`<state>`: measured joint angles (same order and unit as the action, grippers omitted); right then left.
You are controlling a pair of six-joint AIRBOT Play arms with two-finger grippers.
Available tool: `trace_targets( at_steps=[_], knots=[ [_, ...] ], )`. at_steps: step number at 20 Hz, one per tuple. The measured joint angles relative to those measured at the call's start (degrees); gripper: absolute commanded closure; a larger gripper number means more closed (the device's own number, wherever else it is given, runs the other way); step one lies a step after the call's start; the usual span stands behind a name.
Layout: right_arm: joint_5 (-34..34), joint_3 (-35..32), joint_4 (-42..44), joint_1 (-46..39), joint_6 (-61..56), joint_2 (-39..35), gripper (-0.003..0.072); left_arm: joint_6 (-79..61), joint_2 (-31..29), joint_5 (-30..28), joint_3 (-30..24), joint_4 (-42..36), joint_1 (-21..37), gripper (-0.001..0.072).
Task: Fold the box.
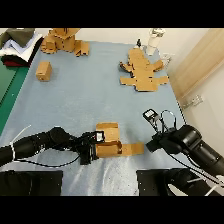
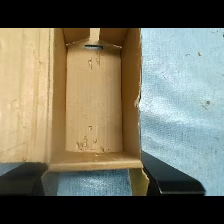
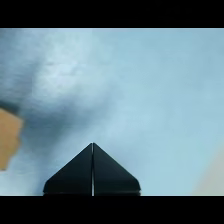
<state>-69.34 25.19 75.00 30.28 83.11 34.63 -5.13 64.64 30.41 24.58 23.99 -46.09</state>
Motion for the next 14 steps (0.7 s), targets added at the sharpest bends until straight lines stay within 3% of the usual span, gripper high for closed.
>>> trace_targets(
  at_steps=[6, 10, 14],
  knots=[
    [3.89, 0.07, 22.16, -5.38, 1.79, 9.7, 0.0683, -0.02, 0.0, 0.0, 0.0, 0.02, 0.0, 0.0251],
    [6.05, 0.13, 31.71, -6.05, 5.49, 14.14, 0.0683, -0.02, 0.0, 0.0, 0.0, 0.02, 0.0, 0.0252],
    [7.08, 0.33, 37.07, -6.25, 7.5, 13.94, 0.0683, -0.02, 0.0, 0.0, 0.0, 0.02, 0.0, 0.0251]
  ],
)
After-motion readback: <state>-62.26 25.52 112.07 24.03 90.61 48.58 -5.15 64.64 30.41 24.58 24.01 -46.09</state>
